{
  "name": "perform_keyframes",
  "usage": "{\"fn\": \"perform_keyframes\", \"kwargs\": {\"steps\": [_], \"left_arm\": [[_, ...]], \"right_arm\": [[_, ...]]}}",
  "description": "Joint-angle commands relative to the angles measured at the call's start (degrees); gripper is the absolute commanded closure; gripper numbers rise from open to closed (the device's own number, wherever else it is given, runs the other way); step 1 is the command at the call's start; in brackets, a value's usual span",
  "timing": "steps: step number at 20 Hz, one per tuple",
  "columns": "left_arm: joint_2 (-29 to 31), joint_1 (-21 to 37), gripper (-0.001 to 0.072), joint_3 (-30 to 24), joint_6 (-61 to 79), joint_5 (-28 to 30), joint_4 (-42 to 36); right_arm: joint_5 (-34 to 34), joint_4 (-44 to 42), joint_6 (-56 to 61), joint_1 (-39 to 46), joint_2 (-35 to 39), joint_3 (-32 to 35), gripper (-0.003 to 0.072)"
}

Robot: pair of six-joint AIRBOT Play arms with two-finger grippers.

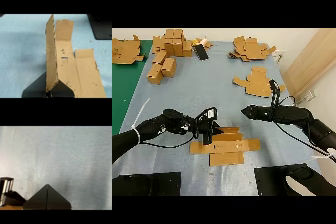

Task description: Fold the box.

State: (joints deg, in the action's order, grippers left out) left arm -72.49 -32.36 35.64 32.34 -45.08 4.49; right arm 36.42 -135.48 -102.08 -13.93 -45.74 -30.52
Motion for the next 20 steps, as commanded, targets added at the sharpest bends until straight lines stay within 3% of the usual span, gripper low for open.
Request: {"fn": "perform_keyframes", "kwargs": {"steps": [1,9,13,20], "left_arm": [[1.6,-0.2,0.0699,0.0,3.1,1.2,-0.3],[0.4,-0.1,0.0699,-0.2,10.3,7.6,-2.3],[0.3,-0.1,0.0699,-0.5,9.5,2.9,-2.8],[0.3,-0.2,0.0699,-3.3,9.7,2.9,-3.3]], "right_arm": [[-0.2,4.2,3.7,0.0,0.0,0.0,0.0684],[-1.4,4.2,3.7,0.0,0.0,0.0,0.0684],[-1.6,4.2,3.7,0.0,0.0,0.0,0.0684],[-1.9,4.1,3.7,0.0,0.0,0.0,0.0684]]}}
